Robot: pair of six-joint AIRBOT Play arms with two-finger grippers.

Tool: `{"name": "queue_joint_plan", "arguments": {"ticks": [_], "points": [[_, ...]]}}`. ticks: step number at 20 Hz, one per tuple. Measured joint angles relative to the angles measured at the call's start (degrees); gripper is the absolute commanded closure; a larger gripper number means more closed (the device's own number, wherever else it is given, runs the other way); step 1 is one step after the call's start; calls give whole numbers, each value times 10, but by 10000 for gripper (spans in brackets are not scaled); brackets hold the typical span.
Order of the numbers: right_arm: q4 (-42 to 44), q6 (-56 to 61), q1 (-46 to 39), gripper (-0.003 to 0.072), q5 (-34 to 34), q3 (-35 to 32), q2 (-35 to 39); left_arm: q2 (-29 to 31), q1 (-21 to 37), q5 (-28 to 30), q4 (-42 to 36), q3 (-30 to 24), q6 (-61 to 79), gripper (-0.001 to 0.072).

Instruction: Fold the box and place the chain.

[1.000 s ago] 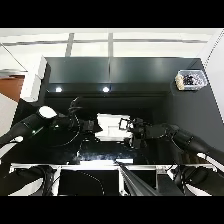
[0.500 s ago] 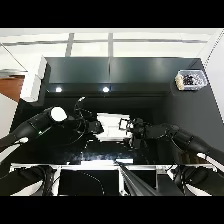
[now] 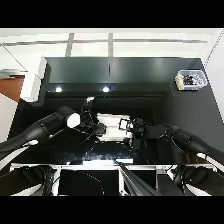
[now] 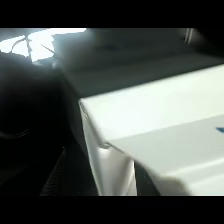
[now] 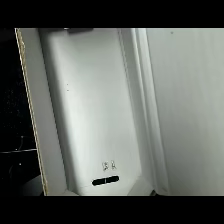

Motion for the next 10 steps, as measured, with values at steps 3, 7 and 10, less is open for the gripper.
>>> {"name": "queue_joint_plan", "arguments": {"ticks": [3, 7, 10], "points": [[0, 0, 0, 220, 0, 0, 0, -21, -23, -22, 46, 27, -41, 366], [0, 0, 0, 220, 0, 0, 0, -42, -35, -42, 79, 52, -75, 369], [0, 0, 0, 220, 0, 0, 0, -47, -37, -53, 89, 59, -100, 442]]}}
